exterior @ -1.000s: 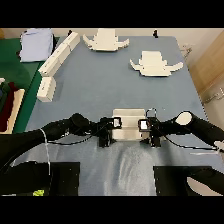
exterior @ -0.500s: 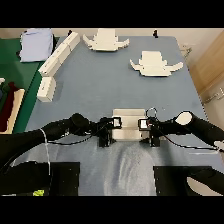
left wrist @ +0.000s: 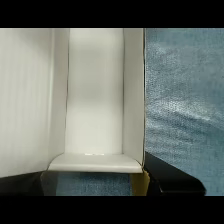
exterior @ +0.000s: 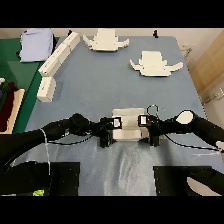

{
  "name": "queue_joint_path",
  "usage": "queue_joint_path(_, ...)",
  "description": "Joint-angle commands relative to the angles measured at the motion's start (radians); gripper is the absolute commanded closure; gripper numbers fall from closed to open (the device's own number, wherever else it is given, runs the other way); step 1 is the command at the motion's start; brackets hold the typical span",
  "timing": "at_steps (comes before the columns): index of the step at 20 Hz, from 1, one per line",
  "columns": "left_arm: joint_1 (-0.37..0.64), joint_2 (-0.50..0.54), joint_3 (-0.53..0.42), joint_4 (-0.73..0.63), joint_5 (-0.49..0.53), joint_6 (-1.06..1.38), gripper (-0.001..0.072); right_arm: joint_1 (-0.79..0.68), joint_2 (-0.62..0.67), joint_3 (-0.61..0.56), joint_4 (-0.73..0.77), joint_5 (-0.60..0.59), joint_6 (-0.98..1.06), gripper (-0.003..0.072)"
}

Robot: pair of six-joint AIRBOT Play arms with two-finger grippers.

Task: Fold the box.

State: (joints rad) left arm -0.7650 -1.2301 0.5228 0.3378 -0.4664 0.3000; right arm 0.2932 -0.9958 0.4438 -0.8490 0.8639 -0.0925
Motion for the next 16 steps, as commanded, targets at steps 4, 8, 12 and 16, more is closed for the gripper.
queue_joint_path(4,0.0,0.0,0.0,-0.001,0.003,-0.002,0.0194,-0.001,0.074,0.013,-0.193,0.069,0.269,-0.0034)
queue_joint_path(8,0.0,0.0,0.0,-0.001,0.003,-0.002,0.0194,-0.001,0.192,0.043,-0.229,0.12,0.399,-0.0034)
queue_joint_path(12,0.0,0.0,0.0,-0.001,0.003,-0.002,0.0194,-0.001,0.342,0.074,-0.193,0.145,0.73,-0.0018)
queue_joint_path(16,0.0,0.0,0.0,-0.001,0.003,-0.002,0.0194,-0.001,0.425,0.073,-0.214,0.179,1.441,0.0193)
